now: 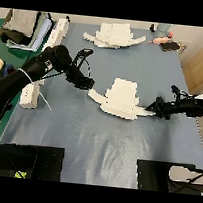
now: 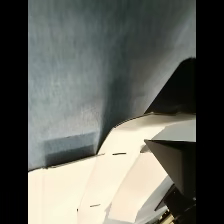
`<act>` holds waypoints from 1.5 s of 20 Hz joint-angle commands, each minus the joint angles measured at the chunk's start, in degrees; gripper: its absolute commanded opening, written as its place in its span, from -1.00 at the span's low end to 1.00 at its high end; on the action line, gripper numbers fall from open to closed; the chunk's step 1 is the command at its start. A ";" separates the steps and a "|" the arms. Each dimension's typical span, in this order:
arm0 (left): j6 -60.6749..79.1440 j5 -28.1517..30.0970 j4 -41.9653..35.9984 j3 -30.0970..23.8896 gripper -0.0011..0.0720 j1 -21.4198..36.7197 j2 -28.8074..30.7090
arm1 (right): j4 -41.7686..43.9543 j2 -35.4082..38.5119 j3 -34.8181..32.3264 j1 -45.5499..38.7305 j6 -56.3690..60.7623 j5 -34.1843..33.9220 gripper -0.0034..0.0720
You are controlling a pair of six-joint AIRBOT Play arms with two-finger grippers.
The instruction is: Fold the box.
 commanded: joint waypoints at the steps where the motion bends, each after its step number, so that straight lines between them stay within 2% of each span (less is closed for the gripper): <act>1: -0.11 -0.39 -0.37 0.07 -0.92 -0.02 -0.02 | 6.01 -3.72 1.46 1.01 -5.35 3.08 -0.60; 2: -0.11 -0.35 -0.42 0.07 -0.92 -0.02 -0.02 | 6.19 -3.96 1.46 1.86 -6.73 2.91 -0.85; 3: -0.11 -0.39 -0.42 0.07 -0.92 -0.02 0.00 | 6.32 -3.96 1.46 2.95 -7.98 2.40 -0.91; 9: 0.07 -5.64 -0.37 0.55 -0.92 1.31 0.07 | 7.02 -0.63 -0.50 8.17 -12.94 1.55 -0.91; 10: 0.48 -6.43 -0.37 0.72 -0.78 1.79 0.24 | 7.15 1.07 -1.79 9.01 -13.94 0.33 -0.91; 11: 0.46 -7.10 -0.39 0.98 -0.02 2.23 0.35 | 7.13 3.21 -3.41 9.94 -14.51 -1.29 -0.91; 12: 0.42 -7.72 -0.42 1.31 0.43 2.60 0.35 | 7.08 5.35 -5.11 10.84 -14.99 -3.10 -0.91; 17: 2.69 -11.39 -0.66 1.49 0.40 4.42 0.33 | 6.64 16.94 -13.18 16.63 -18.01 -10.58 -0.91; 19: 3.82 -10.64 -2.73 1.46 0.40 5.88 0.17 | 6.62 20.46 -14.29 18.45 -17.94 -13.53 -0.91; 21: 6.78 -9.22 -8.31 1.46 0.40 7.50 -1.55 | 6.69 21.70 -14.19 19.17 -17.92 -13.79 -0.91; 25: 16.70 -8.33 -21.31 1.49 0.40 8.61 -9.40 | 6.80 21.70 -14.19 19.19 -17.92 -13.38 -0.91; 30: 18.75 -2.34 -22.49 1.51 0.40 8.83 -15.08 | 6.82 21.70 -14.19 19.19 -17.90 -11.80 -0.91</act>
